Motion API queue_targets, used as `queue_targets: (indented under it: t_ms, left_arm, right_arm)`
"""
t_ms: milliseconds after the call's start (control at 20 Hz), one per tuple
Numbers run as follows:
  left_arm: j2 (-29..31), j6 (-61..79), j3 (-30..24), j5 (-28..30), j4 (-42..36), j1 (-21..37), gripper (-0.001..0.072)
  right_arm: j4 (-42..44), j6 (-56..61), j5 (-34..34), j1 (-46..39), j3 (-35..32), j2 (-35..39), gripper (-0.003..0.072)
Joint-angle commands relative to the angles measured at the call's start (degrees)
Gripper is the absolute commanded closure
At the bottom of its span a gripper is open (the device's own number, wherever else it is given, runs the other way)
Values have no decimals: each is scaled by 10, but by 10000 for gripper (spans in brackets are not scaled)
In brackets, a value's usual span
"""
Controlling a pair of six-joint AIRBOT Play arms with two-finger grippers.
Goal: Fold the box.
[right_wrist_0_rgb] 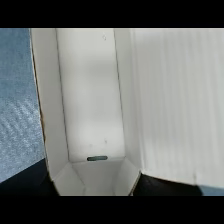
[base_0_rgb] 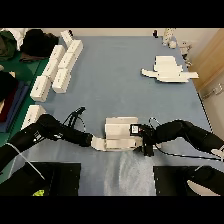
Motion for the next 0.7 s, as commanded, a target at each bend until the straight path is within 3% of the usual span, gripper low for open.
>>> queue_targets:
  t_ms: [0, 200, 250, 300, 650]
  left_arm:
    - [7, -4, 15, -16, -6, -4, 696]
    - [9, -29, 27, -33, -6, -4, 692]
    - [9, -30, 27, -33, -6, -4, 545]
    - [9, -38, 27, -33, -6, -4, 313]
    - [9, -43, 27, -33, -13, -4, 300]
  right_arm:
    - [0, 0, 0, 0, 0, 0, 168]
    - [0, 0, 0, 0, 0, 0, 168]
    - [0, 0, 0, 0, 0, 0, 168]
    - [0, 0, 0, 0, 0, 0, 168]
    - [0, 0, 0, 0, 0, 0, 168]
